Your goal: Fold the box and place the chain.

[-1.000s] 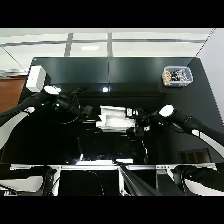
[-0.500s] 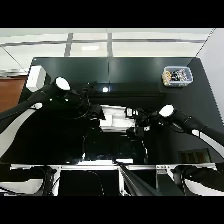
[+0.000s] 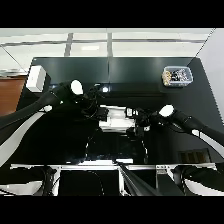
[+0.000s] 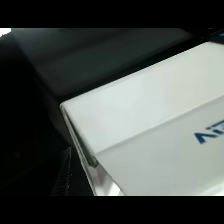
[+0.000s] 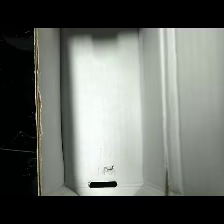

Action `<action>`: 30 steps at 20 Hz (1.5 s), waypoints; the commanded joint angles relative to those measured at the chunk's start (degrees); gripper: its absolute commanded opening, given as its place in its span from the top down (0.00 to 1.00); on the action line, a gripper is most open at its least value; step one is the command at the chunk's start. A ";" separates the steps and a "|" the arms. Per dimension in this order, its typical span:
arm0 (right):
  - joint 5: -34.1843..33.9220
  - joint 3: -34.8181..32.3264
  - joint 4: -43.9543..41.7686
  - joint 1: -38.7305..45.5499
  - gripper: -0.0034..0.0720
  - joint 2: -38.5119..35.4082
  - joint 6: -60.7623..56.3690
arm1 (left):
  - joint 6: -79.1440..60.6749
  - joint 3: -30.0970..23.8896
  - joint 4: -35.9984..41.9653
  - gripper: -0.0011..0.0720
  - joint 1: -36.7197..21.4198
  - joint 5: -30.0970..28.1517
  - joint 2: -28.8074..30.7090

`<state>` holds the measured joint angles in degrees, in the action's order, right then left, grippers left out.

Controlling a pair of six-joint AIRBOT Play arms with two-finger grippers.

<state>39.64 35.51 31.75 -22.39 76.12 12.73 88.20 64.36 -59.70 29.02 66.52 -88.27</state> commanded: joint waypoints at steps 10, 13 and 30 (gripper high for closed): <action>0.00 0.07 0.00 0.00 0.72 0.04 -0.04 | 22.60 0.76 -23.34 0.44 11.23 -2.49 -0.02; 0.00 0.07 0.00 0.00 0.72 0.04 -0.04 | 29.00 1.73 -25.57 0.44 13.73 -3.04 -0.07; 0.00 0.07 0.00 0.00 0.72 0.04 -0.04 | 35.30 4.17 -26.60 0.29 15.12 -0.33 -2.19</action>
